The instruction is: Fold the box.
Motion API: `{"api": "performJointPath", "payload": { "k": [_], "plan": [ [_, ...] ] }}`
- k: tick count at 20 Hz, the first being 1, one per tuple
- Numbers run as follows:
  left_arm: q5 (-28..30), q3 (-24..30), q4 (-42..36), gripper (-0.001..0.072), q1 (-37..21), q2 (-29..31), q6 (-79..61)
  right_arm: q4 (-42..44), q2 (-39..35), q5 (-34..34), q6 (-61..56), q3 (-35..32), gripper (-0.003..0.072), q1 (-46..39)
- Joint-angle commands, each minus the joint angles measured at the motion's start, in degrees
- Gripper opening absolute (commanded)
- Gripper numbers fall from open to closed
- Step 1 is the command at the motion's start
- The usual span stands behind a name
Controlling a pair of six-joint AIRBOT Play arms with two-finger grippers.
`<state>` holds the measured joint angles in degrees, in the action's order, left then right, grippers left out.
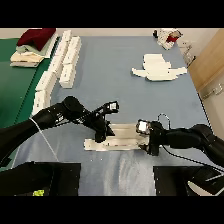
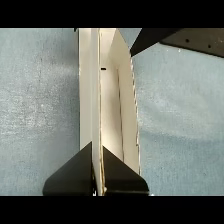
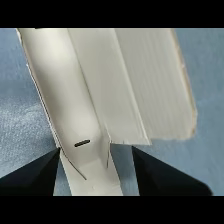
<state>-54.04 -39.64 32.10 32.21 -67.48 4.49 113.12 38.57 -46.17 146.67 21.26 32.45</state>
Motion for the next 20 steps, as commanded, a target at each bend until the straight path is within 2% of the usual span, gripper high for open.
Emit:
{"api": "performJointPath", "payload": {
  "k": [1, 4, 11, 14, 20],
  "plan": [
    [0.0, 0.0, 0.0, 0.0012, 0.0, 0.0, 0.0, 11.5, 3.9, -1.8, 16.9, -0.1, 0.072, -6.1],
    [0.0, 0.0, 0.0, 0.0011, 0.0, 0.0, 0.0, 11.4, 5.7, -6.1, 16.8, -0.1, 0.072, -6.1],
    [0.0, 0.0, 0.0, 0.0011, 0.0, 0.0, 0.0, 9.4, 4.5, -6.5, 16.8, 0.2, 0.072, -6.1],
    [0.0, 0.0, 0.0, 0.0011, 0.0, 0.0, 0.0, 9.6, 5.3, -5.1, 17.3, 0.2, 0.072, -6.1],
    [0.0, 0.0, 0.0, 0.0011, 0.0, 0.0, 0.0, 12.1, 9.3, -0.8, 25.4, 0.1, 0.0711, -6.0]
  ]
}}
